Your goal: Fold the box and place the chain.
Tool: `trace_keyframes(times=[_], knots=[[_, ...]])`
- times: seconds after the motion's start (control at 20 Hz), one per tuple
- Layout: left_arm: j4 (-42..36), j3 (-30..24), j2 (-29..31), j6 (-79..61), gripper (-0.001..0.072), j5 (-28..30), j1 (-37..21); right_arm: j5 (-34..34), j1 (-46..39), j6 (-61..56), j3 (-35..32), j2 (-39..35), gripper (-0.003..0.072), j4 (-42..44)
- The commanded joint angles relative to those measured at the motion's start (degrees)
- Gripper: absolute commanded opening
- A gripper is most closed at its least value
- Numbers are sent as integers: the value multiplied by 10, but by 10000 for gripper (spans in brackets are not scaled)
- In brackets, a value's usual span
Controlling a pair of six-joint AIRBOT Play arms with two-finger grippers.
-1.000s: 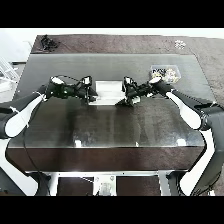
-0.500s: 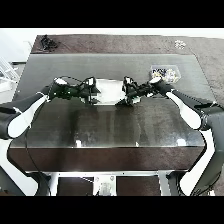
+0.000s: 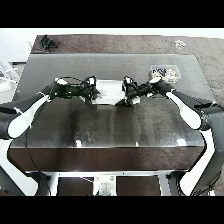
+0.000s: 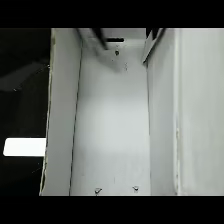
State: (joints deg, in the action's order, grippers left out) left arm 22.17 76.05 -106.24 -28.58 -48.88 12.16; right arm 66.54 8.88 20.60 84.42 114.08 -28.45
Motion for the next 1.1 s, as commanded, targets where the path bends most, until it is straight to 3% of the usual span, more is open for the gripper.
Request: trace_keyframes(times=[0.0,0.05,0.1,0.15,0.5,0.7,0.85,1.05], knots=[[16,0,1,1,209,22,-2,0,0,0,0,0,587,-1],[15,0,1,1,205,17,-7,0,0,0,0,0,587,-1],[14,0,2,1,36,6,-17,0,0,0,0,0,587,-1],[14,0,4,1,19,-14,-28,0,0,0,0,0,587,-1],[-54,0,48,36,15,-174,-117,0,0,0,0,0,587,-1],[-42,-1,102,165,14,-181,-143,0,0,0,0,0,587,-1],[14,-4,142,323,13,-178,-160,0,0,0,0,0,587,-1],[67,-19,152,514,16,-166,-209,0,0,0,0,0,587,-1]])
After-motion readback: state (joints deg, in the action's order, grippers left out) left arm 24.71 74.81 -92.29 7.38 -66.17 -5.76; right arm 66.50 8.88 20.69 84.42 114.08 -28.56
